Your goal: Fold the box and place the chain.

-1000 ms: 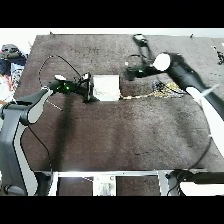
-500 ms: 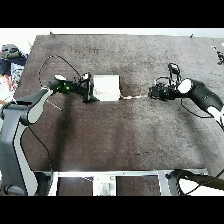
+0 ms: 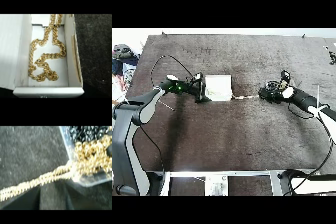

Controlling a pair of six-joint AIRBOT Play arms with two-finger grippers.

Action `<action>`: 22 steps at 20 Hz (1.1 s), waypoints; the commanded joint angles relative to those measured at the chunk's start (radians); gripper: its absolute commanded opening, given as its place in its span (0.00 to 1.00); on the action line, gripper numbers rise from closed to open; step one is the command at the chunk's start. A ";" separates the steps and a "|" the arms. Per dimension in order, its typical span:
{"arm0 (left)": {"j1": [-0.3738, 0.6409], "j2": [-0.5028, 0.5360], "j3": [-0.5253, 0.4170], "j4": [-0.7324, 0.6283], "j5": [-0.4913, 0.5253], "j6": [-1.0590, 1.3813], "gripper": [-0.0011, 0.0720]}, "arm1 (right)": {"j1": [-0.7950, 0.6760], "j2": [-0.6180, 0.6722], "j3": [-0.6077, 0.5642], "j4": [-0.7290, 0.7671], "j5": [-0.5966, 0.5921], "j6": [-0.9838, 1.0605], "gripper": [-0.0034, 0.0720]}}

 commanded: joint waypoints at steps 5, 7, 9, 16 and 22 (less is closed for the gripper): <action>0.000 -0.001 0.000 0.000 0.000 0.000 0.30 | -0.001 -0.032 0.023 0.056 -0.049 0.005 0.16; 0.000 -0.001 0.000 0.000 0.000 0.000 0.30 | 0.000 -0.032 0.023 0.056 -0.045 0.004 0.06; 0.000 -0.001 0.000 0.000 0.000 0.000 0.30 | 0.011 -0.012 0.023 0.059 -0.027 0.000 0.06; 0.000 -0.001 0.000 0.000 0.000 0.000 0.30 | 0.146 0.230 0.026 0.060 -0.020 -0.038 0.06; 0.000 -0.001 0.000 0.000 0.000 0.000 0.30 | 0.302 0.304 0.222 0.059 -0.084 -0.120 0.06</action>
